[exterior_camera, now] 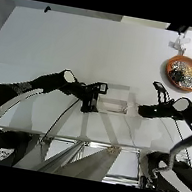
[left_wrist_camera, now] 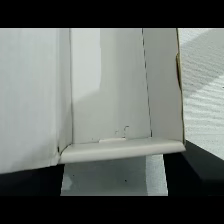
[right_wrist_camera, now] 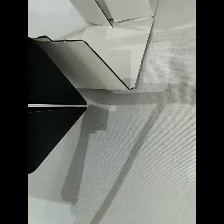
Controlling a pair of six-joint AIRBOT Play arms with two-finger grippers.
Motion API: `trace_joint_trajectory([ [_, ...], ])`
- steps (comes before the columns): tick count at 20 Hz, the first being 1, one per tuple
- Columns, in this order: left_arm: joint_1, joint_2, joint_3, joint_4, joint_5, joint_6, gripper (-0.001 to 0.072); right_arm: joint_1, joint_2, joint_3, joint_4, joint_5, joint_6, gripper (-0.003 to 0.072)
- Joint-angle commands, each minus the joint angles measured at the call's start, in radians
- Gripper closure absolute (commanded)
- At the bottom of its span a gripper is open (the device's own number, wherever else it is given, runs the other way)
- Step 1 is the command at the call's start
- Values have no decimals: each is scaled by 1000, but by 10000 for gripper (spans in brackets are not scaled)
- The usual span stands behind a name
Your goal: Fold the box and place the chain.
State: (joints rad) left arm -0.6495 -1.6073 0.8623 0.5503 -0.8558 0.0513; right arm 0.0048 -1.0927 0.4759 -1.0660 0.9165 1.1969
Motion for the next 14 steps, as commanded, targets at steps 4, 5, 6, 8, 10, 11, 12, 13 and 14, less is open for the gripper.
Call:
trace_joint_trajectory([
  [4, 0, 0, 0, 0, 32, 0, 506, -1, -17, 0, 76, -10, -50, 674],
  [5, 0, 0, 0, 0, 32, 0, 506, -1, -17, 0, 80, -8, -52, 674],
  [6, 0, 0, 0, 0, 32, 0, 506, -1, -17, 0, 82, -7, -54, 674],
  [8, 0, 0, 0, 0, 32, 0, 506, 0, -17, 0, 103, 3, -66, 674],
  [10, 0, 0, 0, 0, 32, 0, 506, 0, -17, 0, 122, 8, -83, 674],
  [11, 0, 0, 0, 0, 32, 0, 506, -1, -17, 0, 121, 8, -83, 674],
  [12, 0, 0, 0, 0, 32, 0, 506, -1, -16, 0, 122, 9, -83, 674],
  [13, 0, 0, 0, 0, 32, 0, 506, -1, -14, 0, 125, 12, -84, 674],
  [14, 0, 1, 0, 0, 32, 0, 506, -1, -9, 0, 129, 15, -84, 673],
])
